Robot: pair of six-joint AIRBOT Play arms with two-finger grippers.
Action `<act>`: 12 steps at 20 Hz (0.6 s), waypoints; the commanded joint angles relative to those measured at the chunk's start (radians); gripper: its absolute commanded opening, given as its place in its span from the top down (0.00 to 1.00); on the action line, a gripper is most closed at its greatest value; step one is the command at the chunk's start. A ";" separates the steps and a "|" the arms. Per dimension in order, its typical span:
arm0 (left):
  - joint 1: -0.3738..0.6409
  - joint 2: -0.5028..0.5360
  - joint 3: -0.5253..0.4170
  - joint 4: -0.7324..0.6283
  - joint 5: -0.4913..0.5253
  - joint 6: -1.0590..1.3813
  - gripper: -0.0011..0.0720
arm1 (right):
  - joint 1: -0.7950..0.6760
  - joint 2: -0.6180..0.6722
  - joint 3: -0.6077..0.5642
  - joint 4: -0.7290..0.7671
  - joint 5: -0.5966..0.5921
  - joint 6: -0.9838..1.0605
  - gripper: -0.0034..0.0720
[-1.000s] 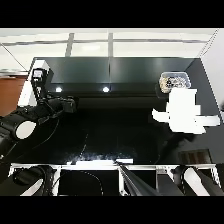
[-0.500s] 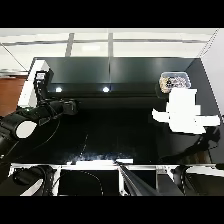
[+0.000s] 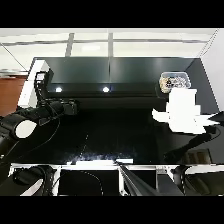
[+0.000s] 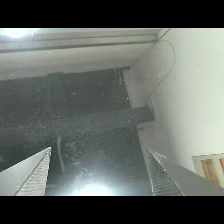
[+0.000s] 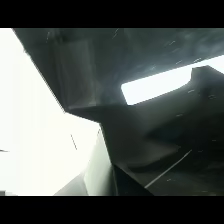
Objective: Fold the box and place the chain.
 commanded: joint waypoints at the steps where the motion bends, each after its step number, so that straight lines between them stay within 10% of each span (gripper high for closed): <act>1: -0.001 0.000 0.001 -0.005 -0.003 0.001 0.01 | 0.022 -0.002 0.005 0.016 0.082 -0.016 0.80; 3: -0.001 0.000 0.001 -0.005 -0.013 0.001 0.01 | 0.028 0.028 -0.032 0.098 0.095 -0.037 0.95; 12: 0.000 0.000 0.001 -0.006 -0.006 0.004 0.01 | 0.276 0.363 -0.508 0.327 -0.067 -0.067 0.94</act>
